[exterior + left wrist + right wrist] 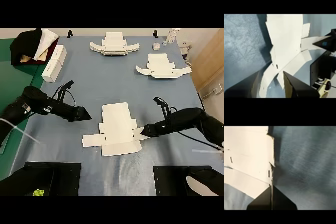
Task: Fold the box.
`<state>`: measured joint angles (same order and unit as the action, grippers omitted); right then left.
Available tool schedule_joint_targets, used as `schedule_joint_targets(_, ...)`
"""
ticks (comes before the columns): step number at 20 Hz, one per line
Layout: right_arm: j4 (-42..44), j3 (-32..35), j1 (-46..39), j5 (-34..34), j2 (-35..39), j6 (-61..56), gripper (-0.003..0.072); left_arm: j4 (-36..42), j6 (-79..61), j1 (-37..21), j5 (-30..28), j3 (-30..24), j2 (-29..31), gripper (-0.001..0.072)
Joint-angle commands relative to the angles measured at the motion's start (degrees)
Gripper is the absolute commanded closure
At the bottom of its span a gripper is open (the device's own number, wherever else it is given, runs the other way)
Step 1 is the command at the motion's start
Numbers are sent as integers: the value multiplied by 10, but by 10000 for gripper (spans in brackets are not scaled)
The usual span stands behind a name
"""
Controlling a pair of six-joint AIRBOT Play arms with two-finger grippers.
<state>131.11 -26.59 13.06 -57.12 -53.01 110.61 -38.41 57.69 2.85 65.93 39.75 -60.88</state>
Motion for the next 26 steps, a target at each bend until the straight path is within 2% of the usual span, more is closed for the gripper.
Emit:
schedule_joint_targets(1,3,46,41,64,81,-10,688,82,-76,-31,14,17,-87,252)
schedule_joint_targets(4,3,52,42,65,99,-17,688,140,-152,-32,21,22,-165,252)
schedule_joint_targets(7,4,52,42,65,98,-28,688,194,-197,-29,25,52,-236,252)
schedule_joint_targets(15,3,52,42,65,98,-28,688,190,-239,66,118,209,-377,253)
schedule_joint_targets(19,3,52,42,64,98,-29,687,150,-241,102,176,249,-413,263)
schedule_joint_targets(20,3,52,42,63,98,-31,688,133,-245,107,177,252,-413,432)
schedule_joint_targets(21,3,52,42,63,98,-31,687,126,-256,108,183,253,-413,545)
schedule_joint_targets(26,1,52,42,61,98,-31,688,130,-255,94,186,254,-413,535)
